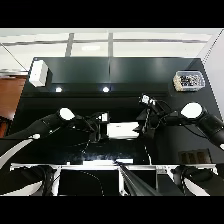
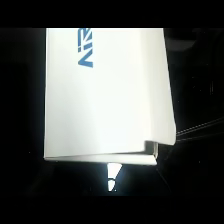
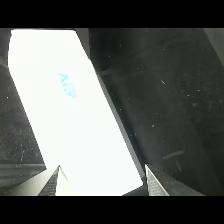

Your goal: Fold the box and place the chain.

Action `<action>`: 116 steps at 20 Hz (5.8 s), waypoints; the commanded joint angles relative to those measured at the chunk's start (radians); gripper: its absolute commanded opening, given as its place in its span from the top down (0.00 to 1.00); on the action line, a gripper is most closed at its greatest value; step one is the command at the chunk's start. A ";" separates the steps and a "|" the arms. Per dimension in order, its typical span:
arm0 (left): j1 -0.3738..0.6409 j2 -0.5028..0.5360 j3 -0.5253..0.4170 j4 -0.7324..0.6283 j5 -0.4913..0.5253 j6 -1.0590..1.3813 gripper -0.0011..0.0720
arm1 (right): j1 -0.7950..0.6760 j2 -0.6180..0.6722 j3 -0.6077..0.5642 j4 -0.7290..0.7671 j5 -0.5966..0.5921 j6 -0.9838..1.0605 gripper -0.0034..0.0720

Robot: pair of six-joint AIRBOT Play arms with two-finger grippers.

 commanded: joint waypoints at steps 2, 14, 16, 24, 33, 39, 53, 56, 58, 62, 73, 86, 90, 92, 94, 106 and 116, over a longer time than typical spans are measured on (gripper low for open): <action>0.000 -0.001 0.000 0.001 -0.003 0.001 0.41 | 0.001 0.000 -0.003 0.011 0.006 -0.011 0.18; 0.000 -0.001 0.000 0.001 -0.003 0.001 0.41 | 0.107 0.000 -0.003 0.036 -0.042 -0.029 0.18; 0.000 -0.001 0.000 0.001 -0.003 0.001 0.41 | 0.107 0.000 -0.003 0.032 -0.049 -0.029 0.19; 0.000 -0.001 0.000 0.001 -0.003 0.001 0.41 | 0.107 0.000 -0.003 0.033 -0.042 -0.028 0.57; 0.000 -0.001 0.000 0.001 -0.003 0.001 0.41 | 0.142 0.000 -0.005 0.012 -0.042 0.021 0.57; 0.000 -0.001 0.000 0.001 -0.003 0.001 0.41 | 0.182 0.000 -0.005 0.006 -0.089 0.028 0.63; 0.000 -0.001 0.000 0.001 -0.003 0.001 0.41 | 0.183 0.000 -0.005 -0.031 -0.101 0.051 0.64; 0.000 -0.001 0.000 0.001 -0.003 0.001 0.41 | 0.183 0.000 -0.005 -0.031 -0.104 0.051 0.64; 0.000 -0.001 0.000 0.001 -0.003 0.001 0.41 | 0.183 0.000 -0.005 -0.030 -0.105 0.051 0.64; 0.000 -0.001 0.000 0.001 -0.003 0.001 0.41 | 0.208 0.000 -0.005 -0.021 -0.123 0.052 0.64; 0.000 -0.001 0.000 0.001 -0.003 0.001 0.41 | 0.231 0.000 -0.005 -0.023 -0.137 0.096 0.63; 0.000 -0.001 0.000 0.001 -0.003 0.001 0.41 | 0.231 -0.001 -0.005 -0.027 -0.127 0.095 0.63; 0.000 -0.001 0.000 0.001 -0.003 0.001 0.41 | 0.231 -0.001 -0.005 -0.027 -0.127 0.095 0.63; 0.000 -0.001 0.000 0.001 -0.003 0.001 0.41 | 0.231 -0.002 -0.005 -0.027 -0.128 0.096 0.63; 0.000 -0.001 0.000 0.001 -0.003 0.001 0.41 | 0.231 -0.003 -0.006 -0.027 -0.131 0.097 0.63; 0.000 -0.001 0.000 0.001 -0.003 0.001 0.41 | 0.231 -0.032 -0.006 -0.024 -0.138 0.132 0.54; 0.000 -0.001 0.000 0.001 -0.003 0.001 0.41 | 0.231 -0.032 -0.010 -0.024 -0.124 0.137 0.44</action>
